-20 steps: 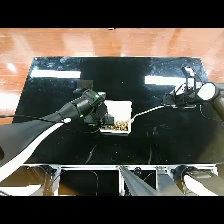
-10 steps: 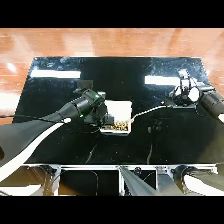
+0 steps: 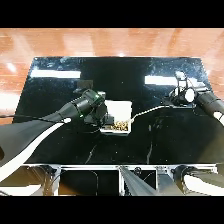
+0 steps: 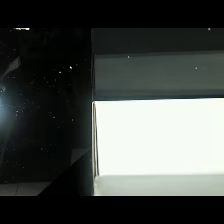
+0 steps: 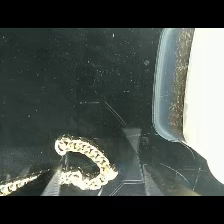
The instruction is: Fold the box and place the chain.
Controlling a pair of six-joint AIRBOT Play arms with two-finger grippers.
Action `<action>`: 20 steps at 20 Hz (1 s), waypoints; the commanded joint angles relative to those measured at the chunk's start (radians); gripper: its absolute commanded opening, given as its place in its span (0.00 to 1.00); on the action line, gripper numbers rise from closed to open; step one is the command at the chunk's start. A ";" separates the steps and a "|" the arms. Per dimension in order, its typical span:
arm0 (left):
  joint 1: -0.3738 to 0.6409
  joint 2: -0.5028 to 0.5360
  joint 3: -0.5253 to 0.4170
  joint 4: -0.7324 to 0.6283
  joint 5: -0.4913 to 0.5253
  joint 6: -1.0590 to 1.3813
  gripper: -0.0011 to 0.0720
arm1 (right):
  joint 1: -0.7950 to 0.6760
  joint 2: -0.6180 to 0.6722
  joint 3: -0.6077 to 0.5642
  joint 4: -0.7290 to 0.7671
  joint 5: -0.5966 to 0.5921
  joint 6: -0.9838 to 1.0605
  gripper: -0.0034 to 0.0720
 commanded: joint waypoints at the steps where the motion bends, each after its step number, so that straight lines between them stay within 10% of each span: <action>1: 0.000 0.000 0.001 0.001 -0.002 0.000 0.04 | 0.000 -0.014 0.000 0.000 -0.004 0.005 0.68; 10: 0.000 0.000 0.001 0.004 -0.002 0.000 0.04 | 0.000 -0.038 0.000 0.004 -0.016 0.005 0.67; 12: 0.000 0.000 0.001 0.004 -0.002 0.000 0.04 | 0.000 -0.039 0.000 0.004 -0.010 0.004 0.37; 20: 0.000 0.000 0.001 0.003 0.000 0.000 0.04 | 0.000 -0.039 0.000 0.049 0.005 0.001 0.37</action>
